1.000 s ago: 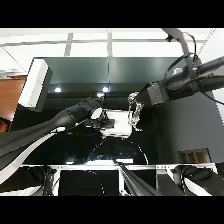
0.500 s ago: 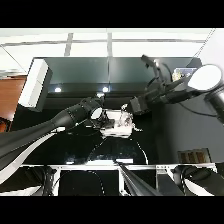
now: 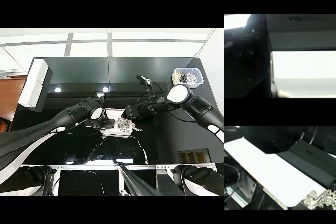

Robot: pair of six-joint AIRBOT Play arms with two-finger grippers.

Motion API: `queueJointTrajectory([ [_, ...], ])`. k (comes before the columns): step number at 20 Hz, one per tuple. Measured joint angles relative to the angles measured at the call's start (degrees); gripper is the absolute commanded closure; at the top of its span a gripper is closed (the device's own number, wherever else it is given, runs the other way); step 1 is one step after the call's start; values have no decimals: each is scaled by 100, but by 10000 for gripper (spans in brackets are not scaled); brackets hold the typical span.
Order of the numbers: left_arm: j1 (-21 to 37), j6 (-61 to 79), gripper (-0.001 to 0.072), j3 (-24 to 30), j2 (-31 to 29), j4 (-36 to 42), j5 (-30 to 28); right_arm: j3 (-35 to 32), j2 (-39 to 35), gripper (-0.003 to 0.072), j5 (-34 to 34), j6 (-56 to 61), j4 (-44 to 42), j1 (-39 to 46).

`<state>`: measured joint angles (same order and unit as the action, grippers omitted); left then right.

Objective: Fold the box and place the chain.

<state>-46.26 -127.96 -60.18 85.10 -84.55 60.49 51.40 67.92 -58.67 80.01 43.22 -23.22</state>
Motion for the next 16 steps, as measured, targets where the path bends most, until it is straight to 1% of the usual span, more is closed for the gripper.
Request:
queueJointTrajectory([
  [2,0,0,679,0,0,0,2,-4,-122,352,-282,-83,94,192],
  [5,0,0,679,0,2,0,2,-125,-662,353,-767,-212,743,619],
  [7,0,0,679,0,0,-2,2,-479,-1108,353,-728,-341,1307,820],
  [8,0,0,679,0,0,-2,4,-723,-1268,291,-579,-407,1530,872],
  [9,0,0,679,0,2,0,4,-1012,-1388,3,-404,-463,1681,890],
  [10,0,0,679,0,0,-2,4,-1276,-1467,-34,-179,-529,1779,868],
  [13,0,0,679,0,2,-2,4,-1989,-1593,-34,566,-1287,1969,564],
  [14,0,0,679,0,2,0,4,-2149,-1611,-34,815,-1742,1998,433],
  [16,0,0,679,0,0,-2,4,-2389,-1626,-34,1198,-3056,2022,205],
])
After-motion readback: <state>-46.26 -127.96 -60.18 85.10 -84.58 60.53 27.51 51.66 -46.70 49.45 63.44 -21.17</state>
